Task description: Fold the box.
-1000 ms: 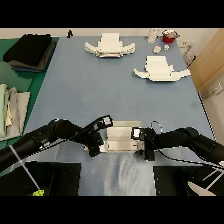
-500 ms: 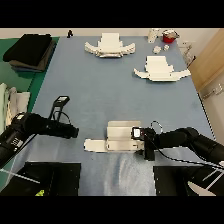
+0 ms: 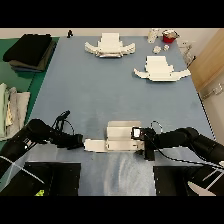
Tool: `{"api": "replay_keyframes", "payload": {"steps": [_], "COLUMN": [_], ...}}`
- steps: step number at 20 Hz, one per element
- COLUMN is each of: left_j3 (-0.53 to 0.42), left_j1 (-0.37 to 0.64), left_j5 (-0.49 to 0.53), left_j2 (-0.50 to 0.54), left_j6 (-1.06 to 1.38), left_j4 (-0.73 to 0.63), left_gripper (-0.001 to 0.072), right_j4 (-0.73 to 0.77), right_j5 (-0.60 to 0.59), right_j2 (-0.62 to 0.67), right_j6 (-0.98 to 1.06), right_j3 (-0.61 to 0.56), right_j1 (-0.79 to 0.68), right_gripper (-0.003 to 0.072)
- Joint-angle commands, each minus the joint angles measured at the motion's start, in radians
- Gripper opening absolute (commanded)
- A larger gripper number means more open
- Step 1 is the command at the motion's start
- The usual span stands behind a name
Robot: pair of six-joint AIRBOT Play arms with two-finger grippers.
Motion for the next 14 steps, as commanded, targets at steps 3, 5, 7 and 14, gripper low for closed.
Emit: {"api": "replay_keyframes", "payload": {"steps": [3,5,7,14], "left_j3": [-0.029,-0.028,-0.023,0.041], "left_j1": [-0.208,-0.28,-0.317,-0.324], "left_j5": [0.186,0.253,0.284,0.193], "left_j2": [-0.034,-0.048,-0.051,-0.051], "left_j6": [0.032,0.034,0.044,0.045], "left_j4": [-0.177,-0.214,-0.256,-0.263], "left_gripper": [0.0012,0.0012,0.0012,0.0015], "right_j4": [0.0,0.0,0.0,0.0], "right_j5": [0.0,0.0,0.0,0.0], "right_j2": [0.001,0.001,0.001,0.001], "right_j6": [0.0,0.0,0.0,0.0], "right_j3": [0.0,0.0,0.0,0.0], "right_j1": [0.001,0.001,0.001,0.001], "right_gripper": [0.0504,0.0504,0.0504,0.0504]}}
